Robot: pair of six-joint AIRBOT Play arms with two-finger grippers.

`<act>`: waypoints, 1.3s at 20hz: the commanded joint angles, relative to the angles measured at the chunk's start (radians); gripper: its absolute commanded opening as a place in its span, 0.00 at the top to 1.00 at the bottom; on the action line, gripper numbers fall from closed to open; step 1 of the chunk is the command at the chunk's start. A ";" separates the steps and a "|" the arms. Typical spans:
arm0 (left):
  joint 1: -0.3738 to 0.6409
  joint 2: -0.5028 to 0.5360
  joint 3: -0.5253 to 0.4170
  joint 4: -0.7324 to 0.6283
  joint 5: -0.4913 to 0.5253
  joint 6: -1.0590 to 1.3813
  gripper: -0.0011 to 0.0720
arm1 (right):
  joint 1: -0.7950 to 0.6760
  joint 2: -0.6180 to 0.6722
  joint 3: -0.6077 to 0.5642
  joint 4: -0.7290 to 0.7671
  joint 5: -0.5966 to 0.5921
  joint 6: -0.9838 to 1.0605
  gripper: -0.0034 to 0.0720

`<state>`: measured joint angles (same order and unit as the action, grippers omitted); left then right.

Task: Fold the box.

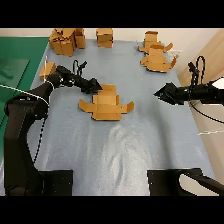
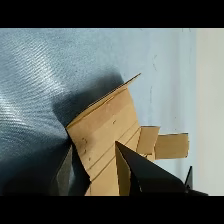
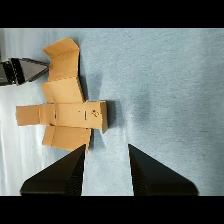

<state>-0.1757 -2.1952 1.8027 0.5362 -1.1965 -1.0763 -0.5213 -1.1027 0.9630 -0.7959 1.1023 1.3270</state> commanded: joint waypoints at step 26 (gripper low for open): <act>0.067 0.004 0.001 -0.482 -0.373 0.745 0.96 | 0.017 0.016 0.000 -0.019 0.019 -0.189 0.42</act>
